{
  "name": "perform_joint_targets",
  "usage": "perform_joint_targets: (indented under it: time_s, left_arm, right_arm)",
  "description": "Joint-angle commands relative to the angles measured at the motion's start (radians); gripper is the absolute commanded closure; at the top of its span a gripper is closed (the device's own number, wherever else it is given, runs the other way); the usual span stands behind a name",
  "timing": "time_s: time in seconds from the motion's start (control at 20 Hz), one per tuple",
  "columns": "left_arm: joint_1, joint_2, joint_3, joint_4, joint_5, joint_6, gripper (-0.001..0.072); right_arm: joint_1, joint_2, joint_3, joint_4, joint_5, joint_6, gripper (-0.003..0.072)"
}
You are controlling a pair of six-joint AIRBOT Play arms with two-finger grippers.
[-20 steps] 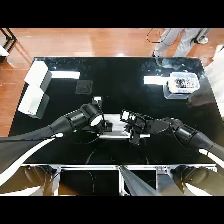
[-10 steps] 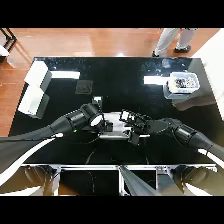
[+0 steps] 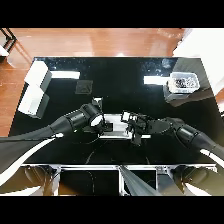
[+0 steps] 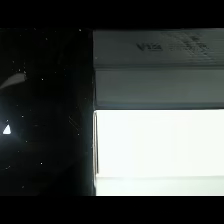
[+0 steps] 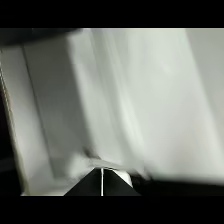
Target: Fold the box and place the chain.
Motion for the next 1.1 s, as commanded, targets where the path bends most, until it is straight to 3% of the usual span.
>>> perform_joint_targets:
  time_s: [0.0, 0.2, 0.4, 0.55, 0.7, 1.05]
  left_arm:
    - [0.0, 0.0, 0.001, 0.002, 0.001, -0.001, 0.0685]
    - [0.0, 0.0, 0.001, 0.002, 0.0, -0.001, 0.0685]
    - [0.0, 0.0, 0.001, 0.002, 0.0, -0.001, 0.0686]
    - [0.0, 0.0, 0.001, 0.002, 0.0, -0.001, 0.0686]
    - [0.0, 0.0, 0.001, 0.002, 0.0, -0.001, 0.0686]
    - [0.0, 0.0, 0.001, 0.002, 0.0, -0.001, 0.0686]
  right_arm:
    - [-0.096, 0.063, 0.001, -0.136, -0.113, 0.189, 0.0665]
    - [-0.338, 0.15, 0.001, -0.136, -0.239, 0.465, 0.0665]
    - [-0.642, 0.159, -0.01, -0.156, -0.404, 0.817, 0.0665]
    - [-0.781, 0.153, -0.075, -0.128, -0.45, 0.914, 0.0665]
    - [-0.736, 0.092, -0.133, -0.002, -0.462, 0.885, 0.0665]
    - [-0.529, -0.092, -0.114, 0.19, -0.392, 0.803, 0.0665]
